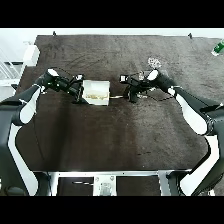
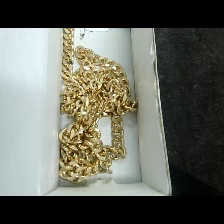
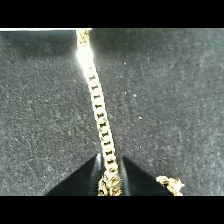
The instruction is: Fold the box and place the chain.
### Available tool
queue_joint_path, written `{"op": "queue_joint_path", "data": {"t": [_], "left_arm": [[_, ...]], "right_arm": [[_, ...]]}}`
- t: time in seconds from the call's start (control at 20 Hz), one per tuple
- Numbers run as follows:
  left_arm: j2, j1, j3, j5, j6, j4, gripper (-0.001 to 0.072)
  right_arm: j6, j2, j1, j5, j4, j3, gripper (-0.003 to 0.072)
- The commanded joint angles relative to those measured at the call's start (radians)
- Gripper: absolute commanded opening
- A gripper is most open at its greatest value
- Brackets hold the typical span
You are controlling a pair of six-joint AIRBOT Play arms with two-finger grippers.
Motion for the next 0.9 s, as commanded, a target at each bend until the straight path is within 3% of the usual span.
{"op": "queue_joint_path", "data": {"t": [0.0,0.05,0.25,0.6,0.7,0.85], "left_arm": [[0.000,0.000,0.001,0.000,0.000,0.000,0.0556],[0.000,0.000,0.001,0.000,0.000,0.000,0.0555],[0.000,0.000,0.001,0.000,0.000,0.000,0.0555],[0.000,0.000,0.001,0.000,0.000,0.000,0.0555],[0.000,0.000,0.001,0.000,0.000,0.000,0.0556],[0.000,0.000,0.001,0.000,0.000,0.000,0.0556]], "right_arm": [[0.025,-0.006,0.001,0.009,-0.018,0.014,0.0077],[0.060,0.001,0.001,0.025,-0.017,0.031,0.0025],[0.104,0.106,0.002,0.163,0.082,0.122,0.0019],[0.087,0.434,-0.005,0.155,0.148,0.175,0.0018],[0.081,0.492,-0.003,0.112,0.148,0.193,0.0018],[0.081,0.559,-0.003,-0.067,0.149,0.195,0.0017]]}}
